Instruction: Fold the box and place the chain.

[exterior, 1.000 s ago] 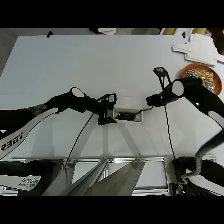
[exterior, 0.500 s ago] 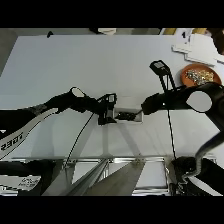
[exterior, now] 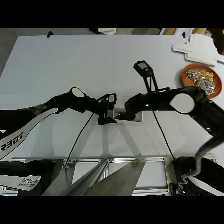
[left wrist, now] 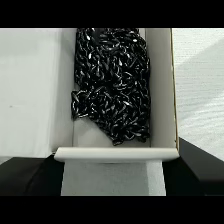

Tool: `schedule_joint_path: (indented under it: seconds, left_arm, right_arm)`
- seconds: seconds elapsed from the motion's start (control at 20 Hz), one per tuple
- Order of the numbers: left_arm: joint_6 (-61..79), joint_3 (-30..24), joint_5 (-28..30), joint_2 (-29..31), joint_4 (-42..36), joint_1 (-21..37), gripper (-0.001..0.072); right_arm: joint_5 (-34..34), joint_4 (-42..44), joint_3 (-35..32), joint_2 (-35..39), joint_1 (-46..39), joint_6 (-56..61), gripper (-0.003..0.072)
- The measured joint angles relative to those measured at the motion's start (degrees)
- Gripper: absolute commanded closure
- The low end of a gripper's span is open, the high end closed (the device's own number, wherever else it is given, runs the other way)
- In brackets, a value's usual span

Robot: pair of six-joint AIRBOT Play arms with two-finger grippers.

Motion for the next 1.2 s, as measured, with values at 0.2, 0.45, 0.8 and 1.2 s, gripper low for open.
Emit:
schedule_joint_path:
  seconds: [0.2, 0.45, 0.8, 1.2]
  left_arm:
    - [-0.02, 0.0, -0.04, 0.0, 0.02, 0.02, 0.05]
    - [-0.02, 0.0, -0.11, 0.0, 0.0, 0.02, 0.05]
    - [0.0, 0.0, -0.11, 0.0, 0.02, 0.02, 0.05]
    - [0.02, 0.0, -0.11, 0.0, 0.02, 0.02, 0.05]
  right_arm:
    - [-0.52, 1.46, 0.24, -4.7, 1.03, -3.96, 0.0322]
    - [3.78, 0.46, 7.85, -7.1, -1.75, -11.34, 0.0671]
    - [2.58, -1.4, 20.04, -17.53, -11.85, -15.85, 0.0671]
    - [12.31, -1.62, 20.85, -24.7, -10.14, -25.77, 0.067]
